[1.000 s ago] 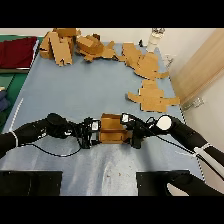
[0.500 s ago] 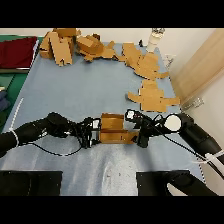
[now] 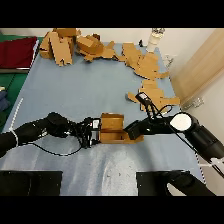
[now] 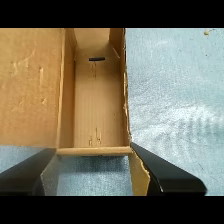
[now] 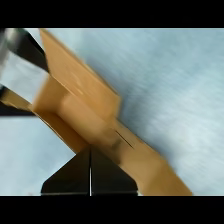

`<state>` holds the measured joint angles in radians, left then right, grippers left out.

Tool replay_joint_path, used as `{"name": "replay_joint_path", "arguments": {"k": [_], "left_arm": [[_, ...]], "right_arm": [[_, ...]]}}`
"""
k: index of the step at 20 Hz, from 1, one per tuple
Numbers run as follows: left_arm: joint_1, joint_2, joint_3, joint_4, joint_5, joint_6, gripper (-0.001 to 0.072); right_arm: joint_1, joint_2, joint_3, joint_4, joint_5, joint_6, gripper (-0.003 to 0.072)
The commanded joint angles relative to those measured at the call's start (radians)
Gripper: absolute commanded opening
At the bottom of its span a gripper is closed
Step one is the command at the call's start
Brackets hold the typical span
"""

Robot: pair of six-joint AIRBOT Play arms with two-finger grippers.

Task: Fold the box.

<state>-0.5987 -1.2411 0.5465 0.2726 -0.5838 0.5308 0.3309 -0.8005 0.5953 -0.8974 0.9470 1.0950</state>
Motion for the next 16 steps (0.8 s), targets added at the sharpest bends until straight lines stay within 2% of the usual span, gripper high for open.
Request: {"name": "replay_joint_path", "arguments": {"k": [1,7,16], "left_arm": [[0.000,0.000,0.001,0.002,0.000,0.000,0.0466],[0.000,0.000,0.001,0.002,0.000,0.000,0.0466],[0.000,0.000,0.001,0.001,0.000,-0.001,0.0466]], "right_arm": [[0.001,-0.112,0.016,0.348,-0.093,-0.078,0.0001],[0.001,-0.360,0.105,0.385,-0.103,-0.162,0.0001],[0.001,-0.495,0.103,0.354,-0.143,-0.172,0.0000]]}}
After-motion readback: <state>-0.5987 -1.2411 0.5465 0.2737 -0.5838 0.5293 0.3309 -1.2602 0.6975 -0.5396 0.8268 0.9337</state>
